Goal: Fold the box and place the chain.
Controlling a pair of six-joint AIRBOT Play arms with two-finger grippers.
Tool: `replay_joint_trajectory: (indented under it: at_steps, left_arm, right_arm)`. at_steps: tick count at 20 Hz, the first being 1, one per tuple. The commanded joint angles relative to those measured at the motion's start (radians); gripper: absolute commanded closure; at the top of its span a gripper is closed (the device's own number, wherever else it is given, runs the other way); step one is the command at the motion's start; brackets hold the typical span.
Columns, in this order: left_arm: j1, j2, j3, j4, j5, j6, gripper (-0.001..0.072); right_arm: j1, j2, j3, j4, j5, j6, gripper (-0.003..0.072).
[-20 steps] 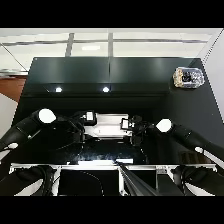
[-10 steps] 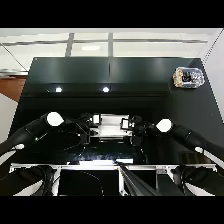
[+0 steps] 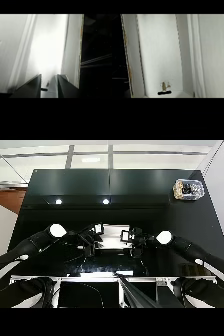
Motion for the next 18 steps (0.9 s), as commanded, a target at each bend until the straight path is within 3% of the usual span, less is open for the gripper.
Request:
replay_joint_trajectory:
  at_steps: [1,3,4,5,6,7,9,11,12,14,18]
  left_arm:
    - [-0.013,-0.01,0.0,0.02,-0.001,0.018,0.0479]
    - [-0.013,-0.01,0.0,0.031,0.0,0.018,0.047]
    - [-0.013,-0.01,0.0,0.03,0.0,0.018,0.0401]
    - [-0.013,-0.01,0.0,0.03,0.002,0.018,0.0287]
    - [-0.013,-0.01,0.0,0.03,0.001,0.017,0.0262]
    - [-0.013,-0.01,0.0,0.03,0.0,0.017,0.0278]
    - [-0.013,-0.01,0.0,0.03,-0.003,0.017,0.0497]
    - [-0.013,-0.006,0.0,0.03,-0.003,0.017,0.0406]
    - [-0.011,0.004,0.002,0.046,-0.003,0.01,0.0439]
    - [0.007,0.049,0.017,0.116,-0.01,-0.051,0.0675]
    - [0.136,0.21,0.027,0.31,-0.054,-0.403,0.0678]
  right_arm:
    - [0.001,0.0,0.0,0.001,0.0,0.001,0.0215]
    - [0.001,0.0,0.0,0.001,0.0,0.001,0.0215]
    - [0.001,0.0,0.0,0.001,0.0,0.001,0.0215]
    - [0.001,0.0,0.0,0.001,-0.001,0.001,0.0215]
    - [0.001,0.0,0.0,0.001,0.0,0.001,0.0215]
    - [0.001,0.0,0.0,0.001,0.0,0.001,0.0215]
    - [0.001,0.0,0.0,0.001,-0.001,0.001,0.0215]
    - [0.001,0.0,0.0,0.001,-0.001,0.001,0.0215]
    - [0.001,0.0,0.0,0.001,-0.001,0.001,0.0215]
    - [0.001,0.0,0.0,0.001,0.0,0.001,0.0215]
    - [0.001,0.0,0.0,0.001,0.0,0.001,0.0215]
